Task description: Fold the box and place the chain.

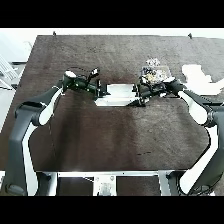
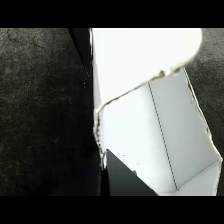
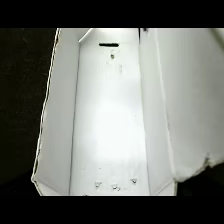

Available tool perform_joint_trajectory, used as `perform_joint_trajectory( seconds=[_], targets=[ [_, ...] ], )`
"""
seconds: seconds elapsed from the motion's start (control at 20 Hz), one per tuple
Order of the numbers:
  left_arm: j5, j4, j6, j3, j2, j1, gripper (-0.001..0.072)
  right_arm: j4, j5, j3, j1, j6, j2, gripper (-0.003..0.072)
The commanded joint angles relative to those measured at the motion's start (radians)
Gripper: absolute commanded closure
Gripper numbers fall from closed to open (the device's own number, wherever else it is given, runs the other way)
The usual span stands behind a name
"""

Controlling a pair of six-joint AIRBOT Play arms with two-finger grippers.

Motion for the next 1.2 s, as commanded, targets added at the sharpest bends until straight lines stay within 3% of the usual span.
perform_joint_trajectory(
  seconds=[0.0, 1.15],
  targets=[
    [0.000, 0.000, 0.000, 0.000, 0.000, 0.000, 0.0687, -0.019, 0.014, 0.002, 0.000, 0.015, 0.000, -0.0034],
    [0.000, 0.000, 0.000, 0.000, 0.000, 0.000, 0.0688, 0.041, 0.003, 0.041, 0.002, -0.050, -0.040, -0.0034]
  ],
)
